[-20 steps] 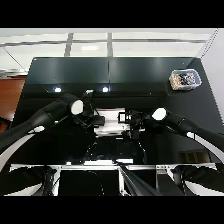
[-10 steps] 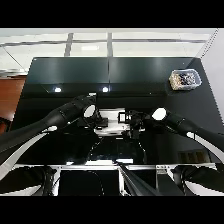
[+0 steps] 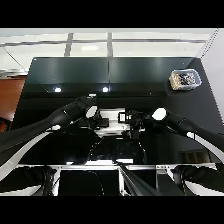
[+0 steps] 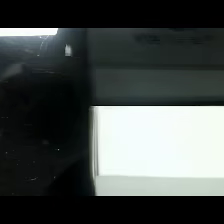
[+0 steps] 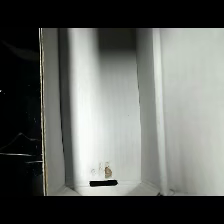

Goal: Fold the box and place the chain.

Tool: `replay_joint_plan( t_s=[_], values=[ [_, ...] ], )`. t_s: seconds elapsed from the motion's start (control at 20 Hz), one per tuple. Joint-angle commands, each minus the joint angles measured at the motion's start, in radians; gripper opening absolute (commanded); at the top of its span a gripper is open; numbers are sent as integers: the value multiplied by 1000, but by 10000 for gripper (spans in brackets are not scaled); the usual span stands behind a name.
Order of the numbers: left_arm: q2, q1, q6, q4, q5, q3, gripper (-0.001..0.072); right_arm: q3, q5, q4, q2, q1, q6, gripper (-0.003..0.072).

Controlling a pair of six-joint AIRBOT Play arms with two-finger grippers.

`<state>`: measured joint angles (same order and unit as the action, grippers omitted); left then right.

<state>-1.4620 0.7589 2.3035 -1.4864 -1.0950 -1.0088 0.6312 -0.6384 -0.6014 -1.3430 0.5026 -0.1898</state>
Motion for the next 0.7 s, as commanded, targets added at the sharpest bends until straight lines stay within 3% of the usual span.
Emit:
replay_joint_plan(
  t_s=[0.0, 0.2, 0.3, 0.35, 0.5, 0.55, 0.65],
  values=[
    [-2, 0, 0, 8, 21, -2, 28, 0, -1, -1, 0, 1, -2, 65],
    [-2, 0, 0, 6, 22, -3, 60, -1, -1, -1, 0, 1, -2, 65],
    [-2, 0, 0, 6, 21, -6, 351, -1, -1, -1, 0, 1, -2, 65],
    [-2, 0, 0, 6, 21, -11, 388, -1, -1, -2, 0, 1, -2, 65],
    [-2, 0, 0, 1, 19, -17, 387, 0, -1, -1, 0, 1, -2, 65],
    [-2, 0, 0, -4, 16, -17, 380, 0, -1, -2, 0, 1, -2, 65],
    [-2, 0, -3, -13, 10, -17, 23, -1, 0, -1, 0, 1, -2, 65]
  ],
)
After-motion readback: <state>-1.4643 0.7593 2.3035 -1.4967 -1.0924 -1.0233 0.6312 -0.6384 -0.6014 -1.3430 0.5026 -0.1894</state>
